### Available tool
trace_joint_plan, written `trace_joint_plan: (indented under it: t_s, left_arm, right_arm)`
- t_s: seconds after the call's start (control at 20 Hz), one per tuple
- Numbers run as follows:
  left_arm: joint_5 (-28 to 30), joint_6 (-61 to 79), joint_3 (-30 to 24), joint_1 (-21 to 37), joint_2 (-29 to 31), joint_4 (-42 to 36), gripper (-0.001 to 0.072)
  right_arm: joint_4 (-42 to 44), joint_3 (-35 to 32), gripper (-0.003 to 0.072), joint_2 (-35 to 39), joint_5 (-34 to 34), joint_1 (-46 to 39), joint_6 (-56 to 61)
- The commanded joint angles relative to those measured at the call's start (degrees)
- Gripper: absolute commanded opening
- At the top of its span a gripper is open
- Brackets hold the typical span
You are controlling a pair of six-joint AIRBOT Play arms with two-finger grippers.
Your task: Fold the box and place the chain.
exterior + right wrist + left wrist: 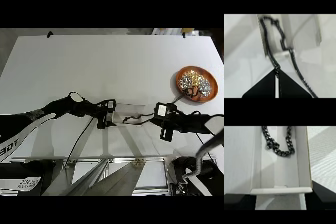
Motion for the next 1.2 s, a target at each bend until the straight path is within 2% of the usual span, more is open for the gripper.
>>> trace_joint_plan:
  t_s: [0.0,0.1,0.25,0.5,0.7,0.95,1.15]
  left_arm:
    - [0.02,0.0,0.02,0.0,0.04,0.0,0.033]
    - [0.02,0.0,0.02,0.0,0.04,0.0,0.033]
    - [0.0,0.0,0.02,0.0,0.02,0.0,0.033]
    - [0.02,0.0,0.02,0.0,0.04,0.0,0.033]
    - [0.02,0.0,0.02,0.0,0.02,0.0,0.033]
    - [0.02,0.0,0.02,0.0,0.02,0.0,0.033]
    - [0.02,0.0,0.02,0.0,0.02,0.0,0.033]
  right_arm:
    - [20.28,0.0,0.0016,4.59,-1.64,0.0,4.92]
    - [31.82,0.0,0.0016,4.52,-4.66,0.0,4.07]
    - [47.1,0.0,0.0016,4.52,-4.92,0.22,0.24]
    - [50.53,0.0,0.0017,2.49,-9.09,7.13,-1.53]
    - [48.04,-0.02,0.0016,-1.73,-16.35,13.42,-3.02]
    - [31.98,-0.02,0.0016,-8.55,-16.44,13.51,3.26]
    - [24.15,-0.04,0.0016,-10.69,-16.48,13.51,6.38]
